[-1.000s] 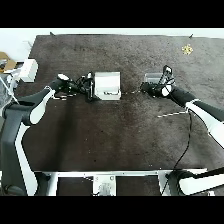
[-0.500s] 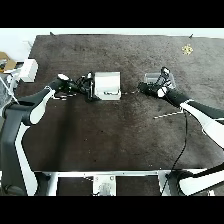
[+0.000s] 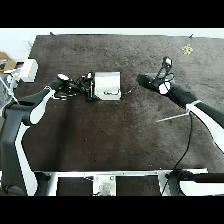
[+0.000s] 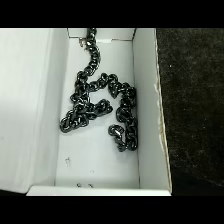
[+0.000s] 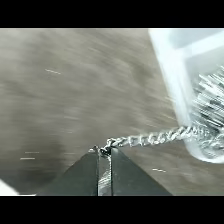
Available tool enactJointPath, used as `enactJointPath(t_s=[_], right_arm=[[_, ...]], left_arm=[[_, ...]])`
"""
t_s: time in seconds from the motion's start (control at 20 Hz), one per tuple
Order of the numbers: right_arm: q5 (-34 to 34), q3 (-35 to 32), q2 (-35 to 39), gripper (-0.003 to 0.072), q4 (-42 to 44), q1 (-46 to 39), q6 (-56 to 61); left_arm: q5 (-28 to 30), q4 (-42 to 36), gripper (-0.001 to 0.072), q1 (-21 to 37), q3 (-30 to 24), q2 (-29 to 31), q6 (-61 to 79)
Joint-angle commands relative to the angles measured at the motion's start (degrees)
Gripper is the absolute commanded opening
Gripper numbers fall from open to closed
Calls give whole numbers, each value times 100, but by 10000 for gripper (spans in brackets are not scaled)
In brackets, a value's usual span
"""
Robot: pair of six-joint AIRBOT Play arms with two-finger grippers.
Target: Fold the box and place the chain.
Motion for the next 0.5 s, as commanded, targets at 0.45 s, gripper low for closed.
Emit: enactJointPath(t_s=[0.45], right_arm=[[-271,1563,916,0,-83,2129,-1172]], left_arm=[[0,2,226,-2,-2,-2,0]])
